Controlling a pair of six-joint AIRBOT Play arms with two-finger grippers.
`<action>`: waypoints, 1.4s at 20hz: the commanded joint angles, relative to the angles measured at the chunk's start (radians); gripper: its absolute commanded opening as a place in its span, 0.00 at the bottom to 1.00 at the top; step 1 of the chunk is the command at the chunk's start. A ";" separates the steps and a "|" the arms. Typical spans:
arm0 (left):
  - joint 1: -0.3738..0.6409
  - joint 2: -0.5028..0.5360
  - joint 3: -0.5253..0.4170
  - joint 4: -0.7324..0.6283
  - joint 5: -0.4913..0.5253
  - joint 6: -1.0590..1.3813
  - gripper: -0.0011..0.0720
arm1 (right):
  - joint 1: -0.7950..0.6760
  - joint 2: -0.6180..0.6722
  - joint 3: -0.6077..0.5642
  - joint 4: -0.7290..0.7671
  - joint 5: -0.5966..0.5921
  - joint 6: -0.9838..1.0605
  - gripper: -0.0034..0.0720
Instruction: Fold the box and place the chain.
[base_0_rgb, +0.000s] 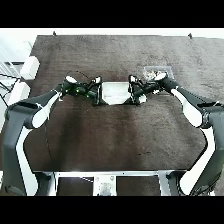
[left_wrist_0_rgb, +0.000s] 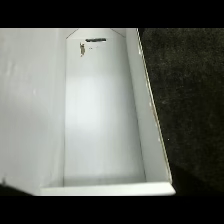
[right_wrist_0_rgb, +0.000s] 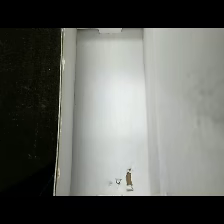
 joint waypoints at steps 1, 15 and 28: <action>0.001 0.000 0.000 -0.001 -0.002 0.000 0.64 | 0.000 0.000 0.000 0.001 -0.001 -0.004 0.70; 0.001 -0.001 0.000 -0.002 -0.002 0.000 0.64 | -0.016 0.011 0.000 -0.025 0.037 0.047 1.00; 0.001 0.000 0.000 -0.002 -0.002 0.000 0.64 | -0.156 0.175 0.000 -0.035 0.150 0.172 1.00</action>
